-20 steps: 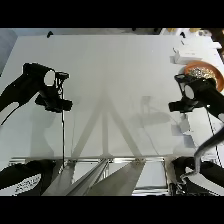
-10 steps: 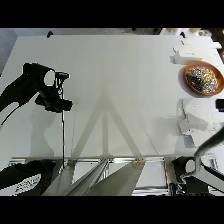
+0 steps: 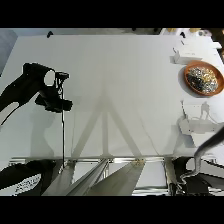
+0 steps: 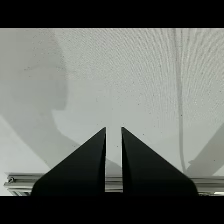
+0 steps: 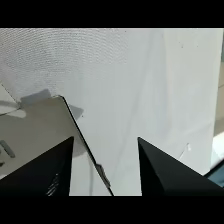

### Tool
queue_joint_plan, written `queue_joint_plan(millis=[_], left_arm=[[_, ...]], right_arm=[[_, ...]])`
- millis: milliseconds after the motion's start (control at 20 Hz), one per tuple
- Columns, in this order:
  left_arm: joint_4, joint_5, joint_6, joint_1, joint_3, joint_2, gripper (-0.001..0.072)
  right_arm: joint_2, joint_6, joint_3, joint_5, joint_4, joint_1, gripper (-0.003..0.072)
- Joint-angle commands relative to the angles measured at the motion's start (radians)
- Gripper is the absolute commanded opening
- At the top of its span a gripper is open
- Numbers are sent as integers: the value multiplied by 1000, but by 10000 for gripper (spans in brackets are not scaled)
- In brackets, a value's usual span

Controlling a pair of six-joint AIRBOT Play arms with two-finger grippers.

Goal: Fold the box and place the chain.

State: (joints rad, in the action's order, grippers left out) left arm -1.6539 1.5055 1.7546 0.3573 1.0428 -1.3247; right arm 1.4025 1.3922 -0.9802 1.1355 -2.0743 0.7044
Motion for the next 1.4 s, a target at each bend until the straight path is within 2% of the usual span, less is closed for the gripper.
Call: queue_joint_plan(millis=[0,100,150,300,500,850,1000,1200,1350], left_arm=[[0,0,0,-1,0,0,103],[0,0,0,-1,0,0,103],[0,0,0,-1,0,0,103],[0,0,0,-1,0,0,103],[0,0,0,-1,0,0,103],[0,2,0,-1,0,0,103],[0,2,0,-1,0,0,103],[0,-11,0,-1,0,0,103],[-7,-161,0,-3,0,0,103]], right_arm=[[61,-3,-1,-22,16,4,313],[62,-7,-1,-8,41,-10,36],[59,-13,-1,14,40,-28,17],[10,-119,0,89,113,-122,16],[-153,-193,42,143,423,-280,14],[-645,-169,479,-102,861,-543,15],[-818,-101,605,-168,901,-644,15],[-929,-80,681,-153,902,-726,16],[-933,-79,683,-156,903,-753,16]])
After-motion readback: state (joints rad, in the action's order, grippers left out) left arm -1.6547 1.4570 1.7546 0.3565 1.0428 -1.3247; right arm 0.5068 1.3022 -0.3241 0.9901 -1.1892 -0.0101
